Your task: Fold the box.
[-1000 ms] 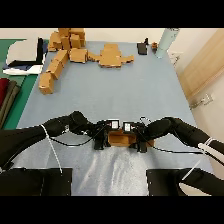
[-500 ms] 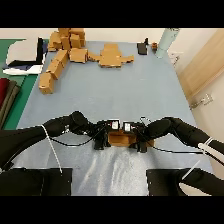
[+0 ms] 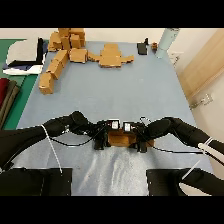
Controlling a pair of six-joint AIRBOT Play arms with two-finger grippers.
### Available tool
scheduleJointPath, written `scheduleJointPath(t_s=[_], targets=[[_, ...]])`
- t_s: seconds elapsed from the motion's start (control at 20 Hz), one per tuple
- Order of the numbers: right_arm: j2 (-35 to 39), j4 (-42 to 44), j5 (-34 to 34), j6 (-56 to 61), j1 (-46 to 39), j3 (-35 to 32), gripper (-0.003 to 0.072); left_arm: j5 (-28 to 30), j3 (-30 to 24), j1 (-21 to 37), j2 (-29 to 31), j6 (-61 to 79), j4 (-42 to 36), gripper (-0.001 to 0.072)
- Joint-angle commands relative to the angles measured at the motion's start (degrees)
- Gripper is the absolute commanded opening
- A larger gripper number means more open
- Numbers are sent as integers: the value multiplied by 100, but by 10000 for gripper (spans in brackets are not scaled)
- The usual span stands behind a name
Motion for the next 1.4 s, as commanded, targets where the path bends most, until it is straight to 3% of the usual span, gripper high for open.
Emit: scheduleJointPath(t_s=[0.0,0.65,0.7,0.75,0.85,1.0,1.2,1.35], targets=[[-2,2,-2,2,0,2,438,-26,4,0,-4,-2,2,464],[-9,-87,33,2,-2,2,441,-26,4,0,-2,-2,2,463],[-7,-33,-4,2,-2,4,486,-28,4,0,-4,-2,2,463],[-7,-13,-52,-2,-2,11,717,-31,4,-2,-2,-2,2,463],[42,-164,-256,57,-4,63,718,-28,4,0,-2,-2,2,463],[356,-866,-256,1099,-4,74,718,-28,4,-2,-2,-2,2,463],[1239,-2100,-503,2732,-4,74,713,-28,4,-2,-2,-2,2,463],[1967,-2420,-970,3088,-4,74,710,-28,4,0,-2,-2,2,463]])
